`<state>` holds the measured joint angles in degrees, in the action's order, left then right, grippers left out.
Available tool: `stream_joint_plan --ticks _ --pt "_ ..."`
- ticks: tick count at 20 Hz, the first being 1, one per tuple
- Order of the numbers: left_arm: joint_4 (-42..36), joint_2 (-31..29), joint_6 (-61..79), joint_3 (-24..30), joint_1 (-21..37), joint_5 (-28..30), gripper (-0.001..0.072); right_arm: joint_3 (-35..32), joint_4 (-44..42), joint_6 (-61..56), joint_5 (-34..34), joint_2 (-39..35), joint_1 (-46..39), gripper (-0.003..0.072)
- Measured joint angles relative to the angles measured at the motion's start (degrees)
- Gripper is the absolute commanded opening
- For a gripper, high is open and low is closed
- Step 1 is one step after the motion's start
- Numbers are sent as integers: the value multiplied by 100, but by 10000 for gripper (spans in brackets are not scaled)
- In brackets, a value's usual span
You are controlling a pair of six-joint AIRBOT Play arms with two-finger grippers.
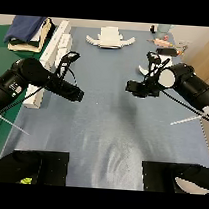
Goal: Fold the box.
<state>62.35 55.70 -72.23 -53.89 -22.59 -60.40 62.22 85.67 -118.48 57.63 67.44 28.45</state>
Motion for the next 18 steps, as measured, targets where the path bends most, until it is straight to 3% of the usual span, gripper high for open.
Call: stream_joint_plan --ticks 10,18 --pt "-2 -2 0 0 0 0 15 0 0 0 -4 0 0 5" --pt "-2 -2 0 0 0 0 15 0 9 -2 -376 0 0 5"
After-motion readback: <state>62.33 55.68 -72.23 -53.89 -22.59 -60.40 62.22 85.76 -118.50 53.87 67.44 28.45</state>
